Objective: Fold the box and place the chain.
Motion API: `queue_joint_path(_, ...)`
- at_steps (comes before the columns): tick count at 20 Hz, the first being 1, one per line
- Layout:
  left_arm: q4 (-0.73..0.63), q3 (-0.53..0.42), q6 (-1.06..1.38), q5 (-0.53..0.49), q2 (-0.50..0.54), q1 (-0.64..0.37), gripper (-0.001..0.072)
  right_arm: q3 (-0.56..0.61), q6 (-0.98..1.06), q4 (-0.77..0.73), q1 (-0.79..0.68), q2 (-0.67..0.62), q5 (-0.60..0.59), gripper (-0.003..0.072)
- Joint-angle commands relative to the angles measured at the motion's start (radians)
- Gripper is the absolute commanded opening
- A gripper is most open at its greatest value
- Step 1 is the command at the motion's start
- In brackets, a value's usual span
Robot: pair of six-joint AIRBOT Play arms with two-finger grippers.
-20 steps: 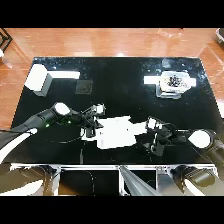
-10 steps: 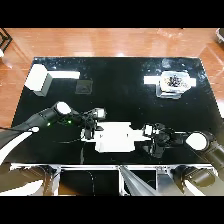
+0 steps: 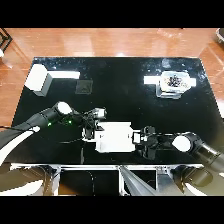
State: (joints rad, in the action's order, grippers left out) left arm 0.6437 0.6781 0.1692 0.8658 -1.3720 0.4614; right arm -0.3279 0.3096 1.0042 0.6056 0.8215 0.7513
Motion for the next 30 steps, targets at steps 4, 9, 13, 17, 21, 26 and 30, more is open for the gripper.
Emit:
queue_joint_path(4,0.003,0.001,-0.002,-0.002,0.000,0.002,0.0015,0.000,-0.004,-0.036,0.108,0.070,-0.156,0.0701)
queue_joint_path(9,0.004,0.000,-0.002,-0.002,0.000,0.002,0.0015,-0.006,0.011,-0.122,0.122,0.069,-0.157,0.0701)
queue_joint_path(13,0.004,0.000,-0.002,-0.002,0.000,0.002,0.0015,-0.027,0.035,-0.121,0.121,0.068,-0.163,0.0701)
queue_joint_path(17,0.003,0.000,-0.003,-0.001,0.000,0.002,0.0015,-0.064,0.057,-0.111,0.121,0.063,-0.195,0.0701)
queue_joint_path(21,0.003,0.000,-0.020,-0.001,0.000,0.002,0.0015,-0.082,0.110,-0.102,0.083,0.062,-0.241,0.0701)
queue_joint_path(26,0.003,0.000,-0.020,-0.001,0.000,0.002,0.0015,-0.110,0.269,0.026,0.050,0.036,-0.206,0.0701)
queue_joint_path(30,0.003,0.000,-0.020,-0.001,0.000,0.003,0.0015,-0.110,0.231,0.036,0.058,0.034,-0.159,0.0701)
